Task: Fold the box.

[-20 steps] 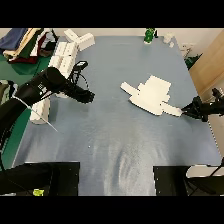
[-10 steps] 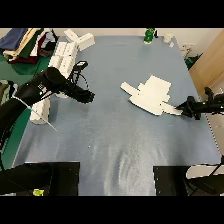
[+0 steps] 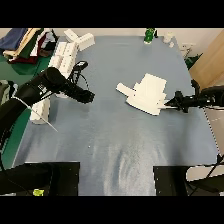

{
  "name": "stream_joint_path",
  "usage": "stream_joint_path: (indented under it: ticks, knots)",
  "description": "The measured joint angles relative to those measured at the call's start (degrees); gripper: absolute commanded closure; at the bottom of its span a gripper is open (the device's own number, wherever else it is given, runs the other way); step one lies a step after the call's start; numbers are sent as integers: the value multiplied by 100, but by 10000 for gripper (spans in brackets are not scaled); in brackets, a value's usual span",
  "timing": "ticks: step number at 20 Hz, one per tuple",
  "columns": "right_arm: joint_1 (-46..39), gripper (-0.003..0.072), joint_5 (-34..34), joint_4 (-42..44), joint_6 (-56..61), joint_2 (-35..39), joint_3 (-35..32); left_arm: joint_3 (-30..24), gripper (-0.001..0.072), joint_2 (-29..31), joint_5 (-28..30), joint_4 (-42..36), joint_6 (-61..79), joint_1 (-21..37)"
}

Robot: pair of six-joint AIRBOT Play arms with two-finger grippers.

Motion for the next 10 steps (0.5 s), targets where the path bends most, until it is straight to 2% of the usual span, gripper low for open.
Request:
stream_joint_path:
  ticks: [5, 10]
  knots:
    - [575, 685, -890, 33, 57, 136, -140, 0, 697, 0, 2, 7, 0, 0]
    - [1534, 685, -1088, 48, 168, 713, -1010, 0, 697, 0, 208, -2, 0, 0]
